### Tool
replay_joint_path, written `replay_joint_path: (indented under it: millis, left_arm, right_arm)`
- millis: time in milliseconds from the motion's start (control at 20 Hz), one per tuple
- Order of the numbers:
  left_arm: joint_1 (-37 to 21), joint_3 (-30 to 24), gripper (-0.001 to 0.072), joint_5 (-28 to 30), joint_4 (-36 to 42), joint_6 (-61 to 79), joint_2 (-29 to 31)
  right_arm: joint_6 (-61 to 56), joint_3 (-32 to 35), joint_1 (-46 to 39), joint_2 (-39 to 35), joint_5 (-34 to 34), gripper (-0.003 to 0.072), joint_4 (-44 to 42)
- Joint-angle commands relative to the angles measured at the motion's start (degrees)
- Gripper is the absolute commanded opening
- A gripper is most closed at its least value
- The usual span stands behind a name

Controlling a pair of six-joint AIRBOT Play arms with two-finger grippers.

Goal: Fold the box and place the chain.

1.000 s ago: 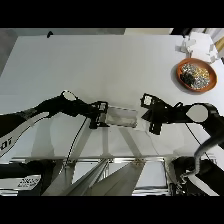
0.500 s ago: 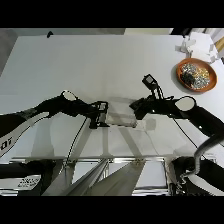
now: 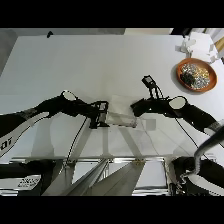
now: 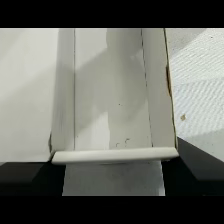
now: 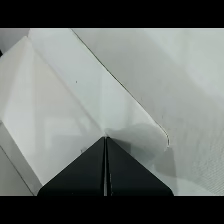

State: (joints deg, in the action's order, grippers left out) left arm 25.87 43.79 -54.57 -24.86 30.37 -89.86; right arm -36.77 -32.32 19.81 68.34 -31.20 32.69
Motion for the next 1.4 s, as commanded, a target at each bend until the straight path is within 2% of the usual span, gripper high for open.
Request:
replay_joint_path:
  millis: [0,150,300,450,550,650,700,750,800,950,1200,1350]
  left_arm:
    - [-0.1,0.0,0.0255,-0.1,-0.1,0.0,0.0]
    - [-0.1,0.0,0.0255,-0.1,-0.1,0.0,0.0]
    - [-0.1,0.0,0.0255,-0.1,-0.1,0.0,0.0]
    - [-0.1,0.0,0.0255,-0.1,-0.1,0.0,0.0]
    - [-0.1,0.0,0.0255,-0.1,-0.1,0.0,0.0]
    - [-0.1,0.0,0.0255,-0.1,-0.1,0.0,0.0]
    - [-0.1,0.0,0.0255,-0.1,-0.1,0.0,0.0]
    - [-0.1,0.0,0.0255,-0.1,-0.1,0.0,0.0]
    - [-0.1,0.0,0.0255,-0.1,-0.1,0.0,0.0]
    - [-0.1,0.0,0.0255,-0.1,-0.1,0.0,0.0]
    - [-0.1,0.0,0.0255,-0.1,-0.1,0.0,0.0]
    - [-0.1,0.0,0.0255,-0.1,-0.1,0.0,0.0]
  right_arm:
    - [-4.9,0.0,0.0,0.2,-1.4,0.0019,4.9]
    - [-4.8,0.0,0.0,-1.3,-3.0,0.0019,4.0]
    - [-4.8,-0.6,0.0,-6.5,-5.0,0.0019,5.9]
    - [-4.8,-0.5,0.0,-13.2,-9.0,0.0019,16.9]
    - [-4.0,-0.5,0.0,-15.8,-14.7,0.0019,26.7]
    - [2.1,-0.5,0.0,-16.1,-22.3,0.0021,33.8]
    - [6.9,0.0,0.0,-16.1,-24.7,0.0068,34.7]
    - [12.8,0.9,0.0,-16.1,-25.1,0.0206,34.5]
    - [18.1,2.0,0.0,-16.1,-24.3,0.0282,33.8]
    - [28.3,5.8,0.7,-16.1,-17.4,0.0283,27.8]
    - [29.4,6.8,4.3,-16.0,-9.7,0.0276,24.0]
    - [29.3,6.9,4.9,-15.4,-9.1,0.0266,24.0]
